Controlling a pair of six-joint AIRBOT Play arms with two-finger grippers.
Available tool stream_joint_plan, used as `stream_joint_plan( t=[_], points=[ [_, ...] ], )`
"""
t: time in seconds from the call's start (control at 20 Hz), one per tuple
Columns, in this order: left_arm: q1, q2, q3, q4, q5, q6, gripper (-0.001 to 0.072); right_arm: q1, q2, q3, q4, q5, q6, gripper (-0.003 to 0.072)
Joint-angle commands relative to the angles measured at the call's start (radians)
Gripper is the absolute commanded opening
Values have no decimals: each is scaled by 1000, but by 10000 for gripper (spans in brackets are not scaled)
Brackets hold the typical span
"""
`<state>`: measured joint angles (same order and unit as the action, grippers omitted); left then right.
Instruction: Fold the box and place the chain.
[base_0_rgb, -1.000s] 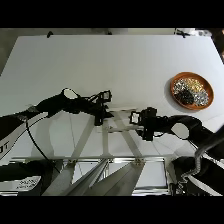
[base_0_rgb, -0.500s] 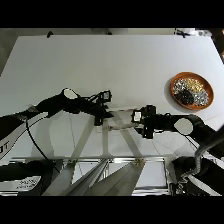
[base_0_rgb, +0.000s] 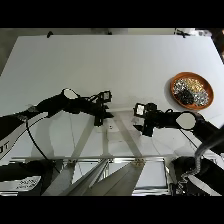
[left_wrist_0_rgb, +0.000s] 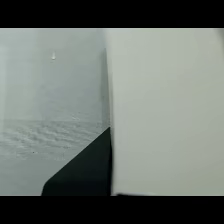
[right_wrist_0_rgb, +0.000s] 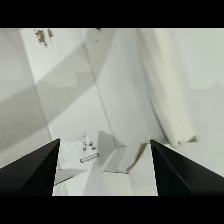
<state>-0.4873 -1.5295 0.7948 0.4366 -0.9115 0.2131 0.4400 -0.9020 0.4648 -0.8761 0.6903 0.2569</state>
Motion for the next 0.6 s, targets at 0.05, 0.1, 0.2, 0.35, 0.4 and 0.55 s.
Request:
stream_joint_plan(
  t=[0.05,0.1,0.2,0.35,0.4,0.55],
  points=[
    [0,0,0,-1,2,0,12,-48,-9,22,30,45,-4,632],
    [0,0,0,-1,2,0,12,-56,-9,22,30,75,-4,632],
    [0,0,0,-1,2,0,12,-72,-9,22,15,150,-4,632],
    [0,0,0,-1,2,0,12,-65,11,21,-89,241,-2,632],
    [0,0,0,-1,2,0,12,-45,37,14,-155,239,6,633],
    [0,-1,0,-2,2,0,12,-28,135,-27,-266,194,8,662]
  ],
)
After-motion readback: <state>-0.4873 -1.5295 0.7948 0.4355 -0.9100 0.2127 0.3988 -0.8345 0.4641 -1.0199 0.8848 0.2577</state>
